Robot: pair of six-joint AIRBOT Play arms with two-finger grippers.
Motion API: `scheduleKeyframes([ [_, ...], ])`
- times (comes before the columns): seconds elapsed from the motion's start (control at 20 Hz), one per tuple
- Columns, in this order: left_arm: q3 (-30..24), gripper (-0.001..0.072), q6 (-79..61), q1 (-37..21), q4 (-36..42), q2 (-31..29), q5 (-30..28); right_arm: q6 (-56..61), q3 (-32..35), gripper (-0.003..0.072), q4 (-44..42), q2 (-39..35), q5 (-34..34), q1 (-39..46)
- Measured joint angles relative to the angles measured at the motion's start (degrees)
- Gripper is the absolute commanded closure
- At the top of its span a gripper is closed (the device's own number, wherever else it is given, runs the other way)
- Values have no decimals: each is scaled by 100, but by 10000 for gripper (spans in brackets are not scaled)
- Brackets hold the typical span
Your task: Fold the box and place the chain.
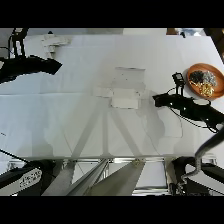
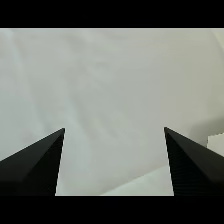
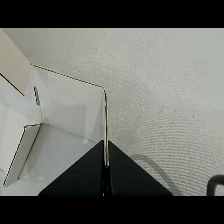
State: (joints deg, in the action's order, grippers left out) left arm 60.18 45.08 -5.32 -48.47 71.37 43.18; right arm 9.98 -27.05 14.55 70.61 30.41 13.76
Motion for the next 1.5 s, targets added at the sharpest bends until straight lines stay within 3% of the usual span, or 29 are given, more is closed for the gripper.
scheduleKeyframes([
  [0.3, 0, 11, 15, 0, 44, 0, 17, -2, 0, 677, 4, -2, 4, 0],
  [0.35, 0, 40, 15, 0, 48, 0, 42, -2, 0, 677, 4, -2, 4, 0],
  [0.45, 0, 283, 63, 0, 72, 2, 68, -2, 0, 677, 4, 0, 2, -2],
  [0.5, 0, 302, 114, 2, 87, 7, 79, -2, 0, 677, 4, 0, 4, 0],
  [0.65, 0, 282, 149, 2, 116, 17, 81, -2, 0, 677, 4, 0, 2, -2],
  [0.7, 0, 212, 144, 7, 168, 31, 70, -2, 0, 677, 4, -2, 2, 0],
  [0.75, 0, 190, 111, 20, 234, 52, 59, -2, 0, 677, 4, -2, 2, 0],
  [1.0, 210, 190, -520, 367, 629, 549, 415, -2, 0, 677, 4, -2, 4, 0],
  [1.2, 1161, 125, -841, 710, 732, 1504, 1506, -2, 0, 677, 4, -2, 4, -2],
  [1.3, 1759, 53, -1141, 835, 828, 2000, 2083, -2, 0, 677, 4, -2, 4, -2],
  [1.5, 2583, 48, -2299, 1104, 1434, 2754, 2833, -2, 0, 677, 4, 0, 2, 0],
])
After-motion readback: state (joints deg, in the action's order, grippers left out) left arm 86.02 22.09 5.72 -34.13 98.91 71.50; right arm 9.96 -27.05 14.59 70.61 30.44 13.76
